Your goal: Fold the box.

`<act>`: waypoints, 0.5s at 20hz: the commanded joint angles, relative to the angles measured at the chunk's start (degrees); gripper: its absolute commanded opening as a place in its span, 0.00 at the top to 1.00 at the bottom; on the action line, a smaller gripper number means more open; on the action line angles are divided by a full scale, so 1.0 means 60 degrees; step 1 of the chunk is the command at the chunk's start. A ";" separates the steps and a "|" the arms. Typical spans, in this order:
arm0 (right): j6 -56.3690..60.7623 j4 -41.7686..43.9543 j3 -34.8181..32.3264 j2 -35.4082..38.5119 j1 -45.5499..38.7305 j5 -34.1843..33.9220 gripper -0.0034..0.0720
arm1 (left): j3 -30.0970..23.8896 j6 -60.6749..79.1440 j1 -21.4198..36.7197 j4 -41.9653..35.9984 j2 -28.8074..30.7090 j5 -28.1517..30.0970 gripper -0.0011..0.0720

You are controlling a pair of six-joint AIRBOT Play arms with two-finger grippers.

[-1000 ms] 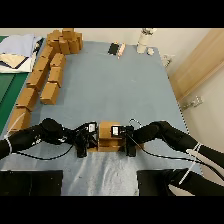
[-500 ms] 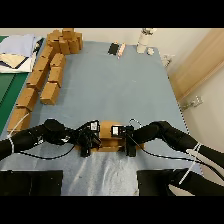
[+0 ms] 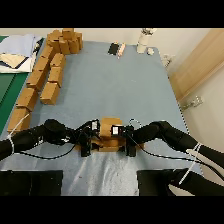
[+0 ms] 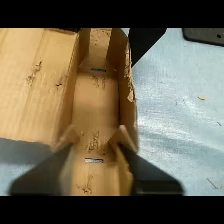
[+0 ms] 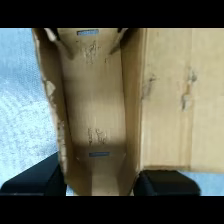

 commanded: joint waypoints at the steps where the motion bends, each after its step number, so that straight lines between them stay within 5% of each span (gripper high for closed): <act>1: 0.0000 0.0004 0.0004 0.0000 0.0004 0.0004 0.36 | 0.0000 -0.0517 0.0018 0.0539 0.0033 0.0051 0.97; 5: 0.0000 0.0004 0.0004 0.0000 0.0004 0.0004 0.36 | 0.0004 -0.4663 0.0386 0.3723 0.0576 0.0120 0.97; 7: 0.0000 0.0007 0.0004 0.0000 0.0004 0.0004 0.36 | 0.0004 -0.7155 0.0688 0.5774 0.1570 0.0036 0.97; 10: 0.0000 0.0004 0.0004 -0.0004 0.0004 0.0004 0.36 | 0.0000 -1.0579 0.1377 0.7125 0.3632 -0.0670 0.97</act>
